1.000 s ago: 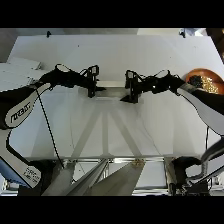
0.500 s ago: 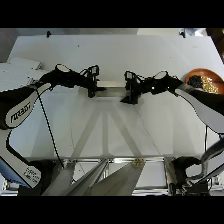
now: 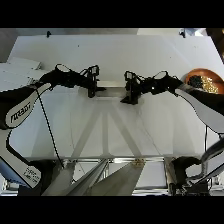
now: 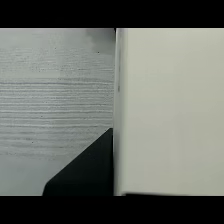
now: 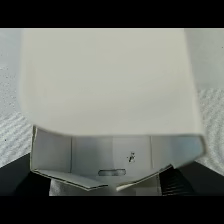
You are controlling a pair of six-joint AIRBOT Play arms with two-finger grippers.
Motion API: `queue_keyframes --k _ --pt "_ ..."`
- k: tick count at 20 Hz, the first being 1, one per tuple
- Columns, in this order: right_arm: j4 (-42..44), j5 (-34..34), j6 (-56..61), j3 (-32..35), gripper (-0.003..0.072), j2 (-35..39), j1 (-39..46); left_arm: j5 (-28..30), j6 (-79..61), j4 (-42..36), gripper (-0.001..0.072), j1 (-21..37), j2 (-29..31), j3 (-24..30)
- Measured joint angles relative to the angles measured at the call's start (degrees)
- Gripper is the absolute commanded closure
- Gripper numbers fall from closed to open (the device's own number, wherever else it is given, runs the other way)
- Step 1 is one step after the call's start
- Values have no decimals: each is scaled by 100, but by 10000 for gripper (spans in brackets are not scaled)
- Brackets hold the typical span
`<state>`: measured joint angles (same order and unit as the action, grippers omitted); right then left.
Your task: Fold the box and place the chain.
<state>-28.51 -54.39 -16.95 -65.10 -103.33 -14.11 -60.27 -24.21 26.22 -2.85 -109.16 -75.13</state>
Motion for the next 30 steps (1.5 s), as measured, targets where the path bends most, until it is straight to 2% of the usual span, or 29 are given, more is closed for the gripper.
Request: queue_keyframes --k 1,2,30 --pt "4 7 7 0 224 0 2 -11 0 2 700 0 0 2" --pt "4 9 7 0 226 0 2 -9 0 2 700 0 0 2" --pt "0 -4 2 0 226 0 2 4 2 -2 699 0 0 2"
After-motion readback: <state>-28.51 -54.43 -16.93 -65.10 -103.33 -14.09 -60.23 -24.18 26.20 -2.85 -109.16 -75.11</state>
